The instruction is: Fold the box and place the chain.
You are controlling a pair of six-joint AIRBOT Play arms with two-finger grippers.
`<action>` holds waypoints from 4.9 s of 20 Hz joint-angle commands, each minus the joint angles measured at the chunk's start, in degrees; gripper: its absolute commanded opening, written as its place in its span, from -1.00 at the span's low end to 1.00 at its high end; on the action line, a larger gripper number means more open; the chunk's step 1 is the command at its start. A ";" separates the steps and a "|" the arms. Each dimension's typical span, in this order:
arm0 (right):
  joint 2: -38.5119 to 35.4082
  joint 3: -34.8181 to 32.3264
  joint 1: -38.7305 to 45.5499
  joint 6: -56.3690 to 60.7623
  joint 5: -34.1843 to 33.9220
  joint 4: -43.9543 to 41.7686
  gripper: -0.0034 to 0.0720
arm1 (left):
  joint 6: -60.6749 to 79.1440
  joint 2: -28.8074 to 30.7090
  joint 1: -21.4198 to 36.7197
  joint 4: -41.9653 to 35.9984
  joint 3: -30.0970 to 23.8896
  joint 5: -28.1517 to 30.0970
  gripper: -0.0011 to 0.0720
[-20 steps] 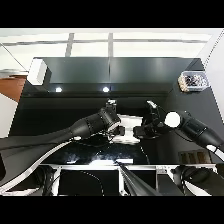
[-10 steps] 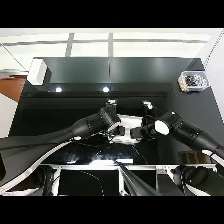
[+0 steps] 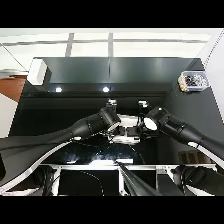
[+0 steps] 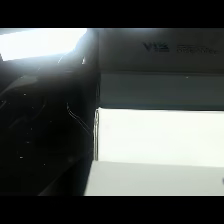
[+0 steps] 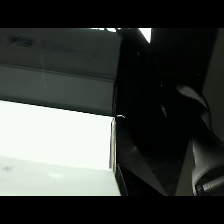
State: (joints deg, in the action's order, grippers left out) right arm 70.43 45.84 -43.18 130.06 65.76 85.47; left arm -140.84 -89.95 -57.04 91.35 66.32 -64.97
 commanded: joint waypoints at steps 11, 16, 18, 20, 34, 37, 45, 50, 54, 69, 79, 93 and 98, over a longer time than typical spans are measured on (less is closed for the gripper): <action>3.69 0.46 -0.13 3.26 -0.61 0.24 -0.63 | 0.04 0.00 0.07 0.13 0.00 0.04 -0.89; 3.69 0.46 -0.15 3.28 -1.22 -0.15 -0.81 | 0.04 0.00 0.07 0.13 0.00 0.13 -0.89; 3.69 0.46 -0.13 3.28 -1.03 -0.20 -0.80 | 0.04 0.00 0.07 0.11 0.00 0.13 -0.89; 3.69 0.46 -0.13 3.26 -0.31 -0.17 -0.59 | 0.04 0.00 0.07 0.13 0.00 0.15 -0.89; 0.94 2.08 -0.09 1.22 1.14 1.68 0.23 | 0.04 0.00 0.04 0.09 0.00 -0.02 -0.89; -4.02 2.10 0.79 -1.38 3.17 2.60 0.23 | 0.02 0.00 0.04 0.09 0.00 -0.04 -0.89; -24.65 2.10 12.74 -15.47 9.84 17.64 0.22 | 0.07 0.00 0.04 -0.17 0.00 0.02 -0.89; -23.58 1.88 35.95 -23.02 -8.72 30.58 0.99 | 0.02 0.00 0.00 -0.39 0.00 0.22 -0.89; -12.17 6.40 53.83 -23.19 -21.27 20.46 0.99 | 0.04 0.00 -0.07 -0.55 0.00 -0.07 -0.89; 33.03 46.42 61.02 -30.25 -12.33 1.33 0.55 | 0.04 -0.02 0.00 -0.35 0.00 -0.04 -0.89; 36.98 46.40 61.02 -30.27 -15.47 1.60 0.45 | 0.04 -0.02 0.04 -0.35 0.00 -0.07 -0.89; 25.62 54.62 63.65 -42.82 1.53 -2.99 -0.81 | 0.04 -0.02 0.04 -0.35 0.00 -0.04 -0.89; 11.91 54.60 65.33 -46.51 2.32 -11.61 -0.81 | 0.04 -0.02 0.04 -0.37 0.00 -0.04 -0.89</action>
State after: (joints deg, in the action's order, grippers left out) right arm 89.56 100.29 21.39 86.17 66.37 78.22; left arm -140.81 -89.95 -57.04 90.98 66.32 -65.04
